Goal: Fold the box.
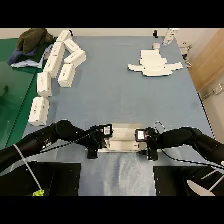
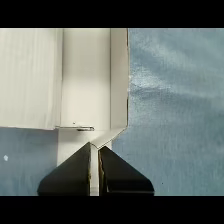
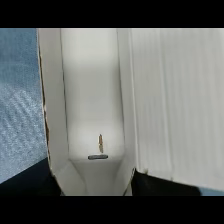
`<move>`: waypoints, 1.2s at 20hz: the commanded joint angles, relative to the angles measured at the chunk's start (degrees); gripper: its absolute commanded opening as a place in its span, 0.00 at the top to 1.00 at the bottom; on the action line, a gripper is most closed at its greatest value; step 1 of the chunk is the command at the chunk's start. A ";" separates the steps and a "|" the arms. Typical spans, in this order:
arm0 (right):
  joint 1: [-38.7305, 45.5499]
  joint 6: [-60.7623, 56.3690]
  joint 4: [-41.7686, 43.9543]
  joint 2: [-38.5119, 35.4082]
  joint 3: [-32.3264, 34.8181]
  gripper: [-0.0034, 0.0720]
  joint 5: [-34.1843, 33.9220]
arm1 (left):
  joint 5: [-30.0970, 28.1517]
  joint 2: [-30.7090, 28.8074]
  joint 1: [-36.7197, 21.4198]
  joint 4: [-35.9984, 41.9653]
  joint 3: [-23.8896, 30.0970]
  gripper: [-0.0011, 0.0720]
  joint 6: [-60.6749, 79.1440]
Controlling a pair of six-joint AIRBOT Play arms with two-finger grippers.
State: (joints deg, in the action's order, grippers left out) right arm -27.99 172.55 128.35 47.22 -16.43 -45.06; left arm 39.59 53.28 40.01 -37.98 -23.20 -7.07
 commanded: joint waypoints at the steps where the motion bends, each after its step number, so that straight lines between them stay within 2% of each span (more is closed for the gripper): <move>1: 0.02 0.00 0.00 -0.04 -0.04 0.26 0.00 | -3.02 3.61 1.22 5.35 -1.27 0.93 0.57; 8: 0.02 0.00 0.00 -0.04 -0.04 0.26 0.00 | -3.04 6.29 2.86 7.61 -2.16 0.92 1.95; 9: 0.02 0.00 0.00 -0.04 -0.04 0.26 0.00 | -3.04 6.38 2.86 7.61 -2.14 0.71 1.95; 10: 0.02 0.00 0.00 -0.04 -0.04 0.26 0.02 | -3.04 6.40 2.86 7.63 -2.14 0.42 1.92; 17: 0.02 0.00 0.00 -0.04 -0.04 0.26 0.00 | -2.86 6.40 2.86 7.58 -2.14 0.41 1.11; 18: 0.02 0.00 0.00 -0.04 -0.04 0.26 0.00 | -2.40 6.38 2.86 7.56 -2.14 0.45 0.87; 19: 0.02 0.00 0.00 -0.04 -0.04 0.26 0.00 | -1.51 6.23 2.75 6.62 -2.19 0.85 -0.74; 20: 0.02 0.00 0.00 -0.04 -0.04 0.26 0.00 | -0.87 5.77 2.78 3.80 -2.32 0.97 -3.54; 24: 0.02 0.00 0.00 -0.04 -0.04 0.26 0.00 | 1.53 0.68 2.75 -13.20 -2.93 0.97 -28.83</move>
State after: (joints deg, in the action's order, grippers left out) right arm -27.99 172.59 128.40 47.22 -16.43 -45.04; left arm 39.33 56.86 42.83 -40.14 -25.80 -19.86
